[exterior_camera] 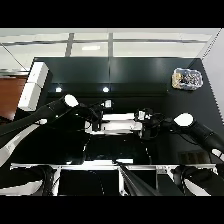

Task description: Fold the box and place the chain.

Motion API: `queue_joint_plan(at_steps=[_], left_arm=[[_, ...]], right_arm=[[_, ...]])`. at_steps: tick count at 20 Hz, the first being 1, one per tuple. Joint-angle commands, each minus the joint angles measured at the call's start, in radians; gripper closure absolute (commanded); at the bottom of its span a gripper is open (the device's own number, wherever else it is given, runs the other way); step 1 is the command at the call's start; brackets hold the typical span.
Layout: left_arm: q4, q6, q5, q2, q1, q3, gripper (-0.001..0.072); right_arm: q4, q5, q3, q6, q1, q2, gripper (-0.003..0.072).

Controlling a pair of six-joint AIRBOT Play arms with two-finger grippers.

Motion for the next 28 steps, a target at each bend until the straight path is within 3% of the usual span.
queue_joint_plan(at_steps=[1,19,28], left_arm=[[0.0,0.001,0.002,0.0,0.0,0.0,0.0684],[0.0,0.001,0.001,0.0,0.0,0.0,0.0684],[0.0,0.001,-0.001,0.0,0.0,0.0,0.0684]], right_arm=[[0.068,0.016,0.002,-0.081,-0.005,-0.017,0.0011],[0.026,0.058,0.005,-0.107,0.013,-0.145,0.0012],[-0.056,0.04,0.043,0.002,0.044,-0.184,0.0013]])
